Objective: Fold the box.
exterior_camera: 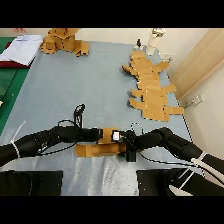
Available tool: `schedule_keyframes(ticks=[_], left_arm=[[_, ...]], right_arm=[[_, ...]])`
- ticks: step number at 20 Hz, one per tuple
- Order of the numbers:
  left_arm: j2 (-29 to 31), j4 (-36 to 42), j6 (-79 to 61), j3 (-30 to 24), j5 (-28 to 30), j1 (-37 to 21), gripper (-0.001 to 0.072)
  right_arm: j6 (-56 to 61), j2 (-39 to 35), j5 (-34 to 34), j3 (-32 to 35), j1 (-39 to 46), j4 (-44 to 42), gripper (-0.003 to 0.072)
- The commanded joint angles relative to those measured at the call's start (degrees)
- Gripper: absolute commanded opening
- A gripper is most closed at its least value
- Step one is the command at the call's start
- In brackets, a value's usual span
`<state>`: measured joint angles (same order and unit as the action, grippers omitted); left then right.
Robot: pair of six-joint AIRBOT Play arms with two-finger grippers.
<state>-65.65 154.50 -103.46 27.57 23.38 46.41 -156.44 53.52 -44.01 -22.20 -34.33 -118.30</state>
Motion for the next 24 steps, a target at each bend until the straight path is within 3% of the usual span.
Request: schedule_keyframes(ticks=[1, 10, 19, 24], left_arm=[[-0.87, -1.38, -0.07, 0.22, 3.63, -1.88, 0.0012], [-0.31, -1.57, -3.78, 0.61, 4.98, -2.12, 0.0012], [18.75, -1.97, -23.56, 0.98, 20.24, -15.06, 0.0012], [27.82, -12.83, -26.05, 0.92, 30.36, -13.81, 0.0013]], right_arm=[[0.0, -0.04, 0.02, 0.0, -0.07, -0.02, 0.0474], [0.0, -0.04, 0.02, 0.0, -0.07, 0.0, 0.0474], [0.0, -0.04, 0.02, 0.02, -0.07, 0.0, 0.0473], [0.0, -0.02, 0.02, 0.02, -0.07, 0.02, 0.0474]])
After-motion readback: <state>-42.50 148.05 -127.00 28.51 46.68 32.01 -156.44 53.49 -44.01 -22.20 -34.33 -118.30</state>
